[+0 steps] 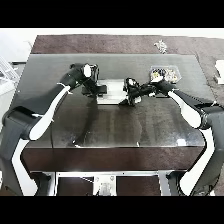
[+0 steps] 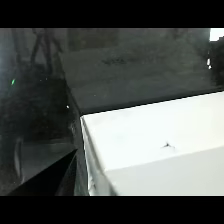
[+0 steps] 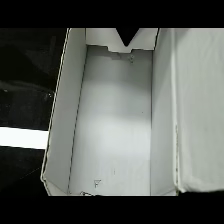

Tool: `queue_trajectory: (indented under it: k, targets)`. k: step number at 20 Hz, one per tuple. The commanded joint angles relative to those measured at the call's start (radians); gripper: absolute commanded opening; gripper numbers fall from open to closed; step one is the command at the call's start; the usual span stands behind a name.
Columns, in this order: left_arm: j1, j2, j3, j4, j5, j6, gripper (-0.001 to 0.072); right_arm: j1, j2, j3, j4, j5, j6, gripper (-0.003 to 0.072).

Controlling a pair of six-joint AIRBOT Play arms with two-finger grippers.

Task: Fold the box and place the chain.

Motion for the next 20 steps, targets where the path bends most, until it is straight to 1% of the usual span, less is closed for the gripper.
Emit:
queue_trajectory:
  k: [1,3,4,5,6,11,13,20]
  targets:
    - [-0.010,-0.037,0.058,0.040,-0.063,-0.018,0.0364,0.001,0.000,0.000,0.000,0.000,0.000,0.0592]
    - [-0.012,-0.044,0.064,0.056,-0.072,-0.026,0.0362,0.001,0.000,0.000,0.000,0.000,0.000,0.0592]
    - [-0.013,-0.044,0.064,0.062,-0.072,-0.032,0.0269,0.001,0.000,0.000,0.000,0.000,0.000,0.0592]
    - [-0.012,-0.044,0.066,0.063,-0.072,-0.033,0.0149,0.001,0.000,0.000,0.000,0.000,0.000,0.0592]
    - [-0.013,-0.044,0.066,0.071,-0.071,-0.035,0.0111,0.001,0.000,0.000,0.000,0.000,0.000,0.0593]
    - [-0.017,-0.045,0.066,0.074,-0.074,-0.038,0.0109,0.001,0.000,0.000,0.000,0.000,0.000,0.0592]
    - [-0.017,-0.044,0.066,0.073,-0.073,-0.030,0.0023,0.001,0.000,0.000,0.000,0.000,0.000,0.0593]
    - [-0.016,-0.044,0.066,0.046,-0.066,-0.013,0.0023,0.001,0.000,0.000,0.000,0.000,0.000,0.0592]
